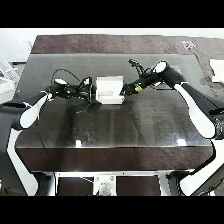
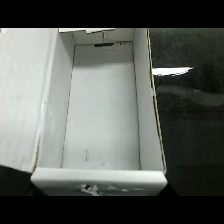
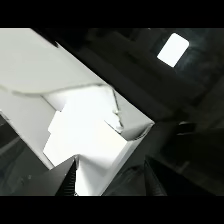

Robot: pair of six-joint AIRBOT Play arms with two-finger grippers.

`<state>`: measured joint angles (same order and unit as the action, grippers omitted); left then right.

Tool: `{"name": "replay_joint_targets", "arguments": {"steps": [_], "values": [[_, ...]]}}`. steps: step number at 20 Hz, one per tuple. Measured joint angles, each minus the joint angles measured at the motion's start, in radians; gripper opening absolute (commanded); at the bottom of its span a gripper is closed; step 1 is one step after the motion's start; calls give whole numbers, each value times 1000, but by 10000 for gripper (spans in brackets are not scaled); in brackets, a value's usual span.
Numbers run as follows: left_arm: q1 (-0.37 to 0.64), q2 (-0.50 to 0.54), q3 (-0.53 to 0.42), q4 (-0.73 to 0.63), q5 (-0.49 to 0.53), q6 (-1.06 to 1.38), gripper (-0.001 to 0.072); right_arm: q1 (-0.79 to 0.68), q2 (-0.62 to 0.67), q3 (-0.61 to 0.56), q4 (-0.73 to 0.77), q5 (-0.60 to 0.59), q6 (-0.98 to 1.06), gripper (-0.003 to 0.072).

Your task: Fold the box and place the chain.

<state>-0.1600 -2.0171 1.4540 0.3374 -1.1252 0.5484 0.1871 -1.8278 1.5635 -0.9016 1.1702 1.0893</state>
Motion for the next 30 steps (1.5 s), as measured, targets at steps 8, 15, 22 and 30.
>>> {"name": "replay_joint_targets", "arguments": {"steps": [8,15,22,30], "values": [[2,0,0,-1,-5,0,528,58,0,19,-55,-39,88,500],[2,0,0,1,-9,0,528,114,0,24,-152,-69,244,499],[1,0,0,-3,-12,0,528,171,0,41,-299,-83,407,486],[-1,0,0,-3,-15,0,528,219,-1,76,-472,-96,589,423]]}}
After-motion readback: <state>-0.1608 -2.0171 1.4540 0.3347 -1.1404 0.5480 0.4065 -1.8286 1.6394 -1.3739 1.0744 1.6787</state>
